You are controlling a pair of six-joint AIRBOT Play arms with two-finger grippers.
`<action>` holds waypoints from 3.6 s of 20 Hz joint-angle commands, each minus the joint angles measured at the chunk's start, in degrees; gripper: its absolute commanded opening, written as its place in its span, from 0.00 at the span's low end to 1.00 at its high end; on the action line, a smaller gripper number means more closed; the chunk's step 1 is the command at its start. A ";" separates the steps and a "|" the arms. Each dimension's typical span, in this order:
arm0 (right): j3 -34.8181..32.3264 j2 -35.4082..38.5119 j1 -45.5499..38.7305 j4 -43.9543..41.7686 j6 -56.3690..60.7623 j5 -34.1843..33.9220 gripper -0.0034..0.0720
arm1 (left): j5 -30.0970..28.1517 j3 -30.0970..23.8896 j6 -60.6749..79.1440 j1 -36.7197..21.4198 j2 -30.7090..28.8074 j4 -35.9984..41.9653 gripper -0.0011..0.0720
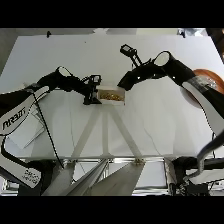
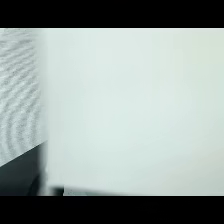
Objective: Fold the box and place the chain.
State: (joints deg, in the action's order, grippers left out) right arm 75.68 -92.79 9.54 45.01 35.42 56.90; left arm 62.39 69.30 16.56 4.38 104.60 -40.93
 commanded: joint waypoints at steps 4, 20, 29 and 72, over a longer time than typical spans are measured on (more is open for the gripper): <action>0.09 -0.13 2.95 -1.73 -13.70 6.86 0.39 | 0.00 -0.02 0.00 0.00 -0.04 0.00 0.46; 0.07 0.94 9.07 15.80 -13.11 -7.32 0.28 | 0.00 -0.02 0.00 0.00 -0.02 0.00 0.46; -3.52 0.98 9.09 16.31 -12.96 -0.11 0.28 | 0.00 -0.02 0.00 0.00 -0.04 0.00 0.46; -4.26 3.48 9.53 -4.22 15.08 -10.36 0.06 | 0.00 -0.02 0.00 0.00 -0.04 0.00 0.46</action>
State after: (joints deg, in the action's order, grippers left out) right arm 71.33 -93.49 19.84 41.15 50.76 47.07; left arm 62.41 69.30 16.36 4.38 104.60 -40.84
